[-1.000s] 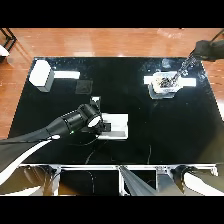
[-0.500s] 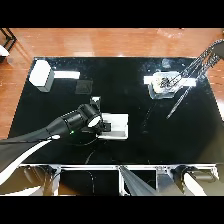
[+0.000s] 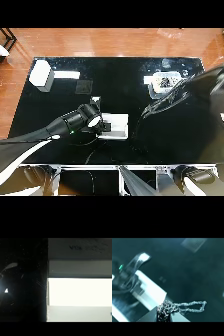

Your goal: Fold the box and place the chain.

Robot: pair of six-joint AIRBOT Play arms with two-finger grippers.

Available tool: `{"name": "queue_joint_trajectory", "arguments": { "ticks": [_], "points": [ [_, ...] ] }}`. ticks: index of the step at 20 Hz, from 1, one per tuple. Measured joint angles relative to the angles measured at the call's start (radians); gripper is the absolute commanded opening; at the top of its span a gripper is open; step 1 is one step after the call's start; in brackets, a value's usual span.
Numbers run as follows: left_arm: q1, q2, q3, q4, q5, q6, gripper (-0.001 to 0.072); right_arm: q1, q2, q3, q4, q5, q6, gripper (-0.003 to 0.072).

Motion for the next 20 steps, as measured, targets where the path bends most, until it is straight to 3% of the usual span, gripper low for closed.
{"name": "queue_joint_trajectory", "arguments": {
  "ticks": [8,20],
  "points": [
    [0.0,0.0,0.0,0.0,-0.001,0.0,0.0021,0.145,0.006,-0.173,0.129,-0.068,-0.024,0.002],
    [0.0,0.0,0.0,-0.001,-0.003,0.0,0.0021,0.283,-0.039,-0.246,0.219,-0.285,-0.04,0.002]
  ]
}}
